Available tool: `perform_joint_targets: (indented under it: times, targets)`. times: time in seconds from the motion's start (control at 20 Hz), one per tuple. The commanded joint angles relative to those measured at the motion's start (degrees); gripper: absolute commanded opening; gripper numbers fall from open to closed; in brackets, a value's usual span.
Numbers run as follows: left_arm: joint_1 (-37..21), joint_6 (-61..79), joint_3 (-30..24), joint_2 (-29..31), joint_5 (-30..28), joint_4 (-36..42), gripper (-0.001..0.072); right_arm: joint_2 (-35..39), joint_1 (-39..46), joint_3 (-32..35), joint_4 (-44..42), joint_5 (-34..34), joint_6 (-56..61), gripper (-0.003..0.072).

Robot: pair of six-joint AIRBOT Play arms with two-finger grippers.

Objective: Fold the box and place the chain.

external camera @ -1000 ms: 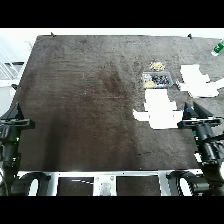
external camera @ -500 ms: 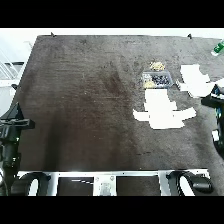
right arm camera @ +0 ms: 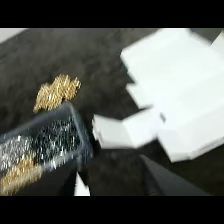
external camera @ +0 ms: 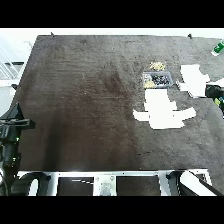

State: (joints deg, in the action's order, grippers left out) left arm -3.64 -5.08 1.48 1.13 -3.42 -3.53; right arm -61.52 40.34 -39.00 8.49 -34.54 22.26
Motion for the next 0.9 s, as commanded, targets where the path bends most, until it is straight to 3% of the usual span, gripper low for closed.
perform_joint_targets:
  times: [0.0, 0.15, 0.45, 0.65, 0.85]
  targets:
    - [0.0, 0.0, 0.0, 0.0, 0.0, 0.0, 0.002, -6.7, 9.0, -4.7, 21.5, -17.0, 18.1, 0.0568]
    - [0.0, 0.0, 0.0, 0.0, 0.0, 0.0, 0.002, -8.2, 9.0, -10.5, 36.7, -23.1, 22.4, 0.0568]
    - [0.0, 0.0, 0.0, 0.0, 0.0, 0.0, 0.0021, -23.6, 2.5, -28.8, 55.4, -38.9, 24.7, 0.0568]
    - [0.0, 0.0, 0.0, 0.0, 0.0, 0.0, 0.002, -30.8, -0.2, -37.0, 57.1, -42.8, 24.7, 0.0568]
    - [0.0, 0.0, 0.0, 0.0, 0.0, 0.0, 0.002, -36.5, -0.3, -41.2, 57.1, -47.5, 23.8, 0.0568]
